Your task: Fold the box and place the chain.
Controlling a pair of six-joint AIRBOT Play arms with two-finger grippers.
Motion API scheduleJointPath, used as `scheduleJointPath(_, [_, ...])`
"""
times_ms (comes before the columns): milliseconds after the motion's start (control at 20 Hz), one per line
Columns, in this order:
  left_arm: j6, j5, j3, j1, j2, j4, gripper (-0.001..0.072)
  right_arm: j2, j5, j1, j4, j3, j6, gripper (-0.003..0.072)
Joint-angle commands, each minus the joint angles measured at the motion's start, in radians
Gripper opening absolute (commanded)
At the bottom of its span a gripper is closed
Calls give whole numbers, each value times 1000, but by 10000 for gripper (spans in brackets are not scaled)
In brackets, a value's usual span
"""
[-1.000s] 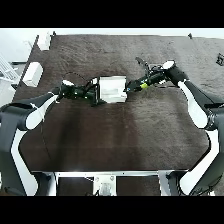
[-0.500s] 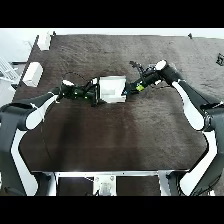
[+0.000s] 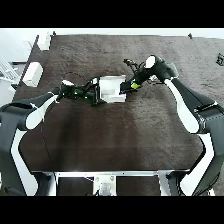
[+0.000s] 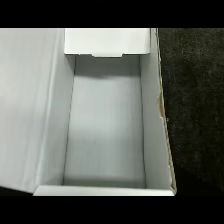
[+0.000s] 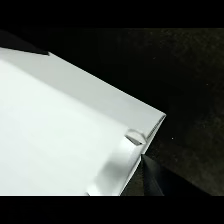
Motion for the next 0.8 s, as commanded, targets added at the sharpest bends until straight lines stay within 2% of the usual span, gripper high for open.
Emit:
scheduleJointPath(0, [1, -1, 0, 0, 0, 0, 462, 0, -3, 64, -211, 24, 186, 431])
scheduleJointPath(200, [1, -1, 0, 0, 0, 0, 462, 0, -32, 104, -291, 28, 318, 432])
scheduleJointPath(400, [1, -1, 0, 0, 0, 0, 462, 0, -37, 134, -441, 28, 478, 432])
scheduleJointPath(750, [1, -1, 0, 0, 0, 0, 462, -3, -63, 145, -440, 28, 550, 430])
